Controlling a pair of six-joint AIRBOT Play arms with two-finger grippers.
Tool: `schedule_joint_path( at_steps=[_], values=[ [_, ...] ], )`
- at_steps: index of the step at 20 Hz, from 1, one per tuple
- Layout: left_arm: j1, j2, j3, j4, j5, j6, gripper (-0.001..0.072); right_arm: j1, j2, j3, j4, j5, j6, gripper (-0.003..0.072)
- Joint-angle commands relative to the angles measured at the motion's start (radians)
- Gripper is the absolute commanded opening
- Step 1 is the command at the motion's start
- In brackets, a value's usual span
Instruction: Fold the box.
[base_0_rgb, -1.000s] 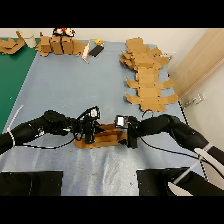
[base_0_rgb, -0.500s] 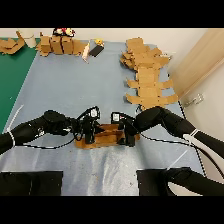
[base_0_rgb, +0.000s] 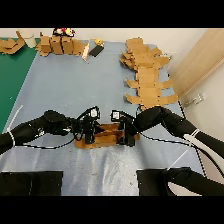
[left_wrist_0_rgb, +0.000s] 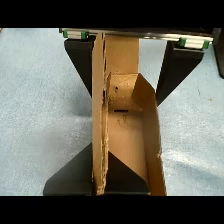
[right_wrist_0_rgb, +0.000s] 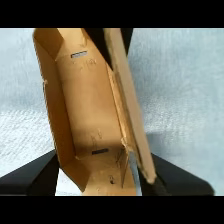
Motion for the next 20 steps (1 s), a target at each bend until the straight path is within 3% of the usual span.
schedule_joint_path(
  at_steps=[1,16,20],
  values=[
    [0.0,0.0,0.001,0.0,0.0,0.0,0.001,0.006,-0.01,0.001,0.017,0.027,-0.092,0.0717],
    [0.0,0.0,0.001,0.0,0.0,0.0,0.001,0.049,-0.08,0.001,-0.002,-0.039,-0.091,0.0712],
    [0.0,0.0,0.001,0.0,0.0,0.0,0.001,0.049,-0.08,0.001,0.005,-0.059,-0.09,0.068]
  ],
)
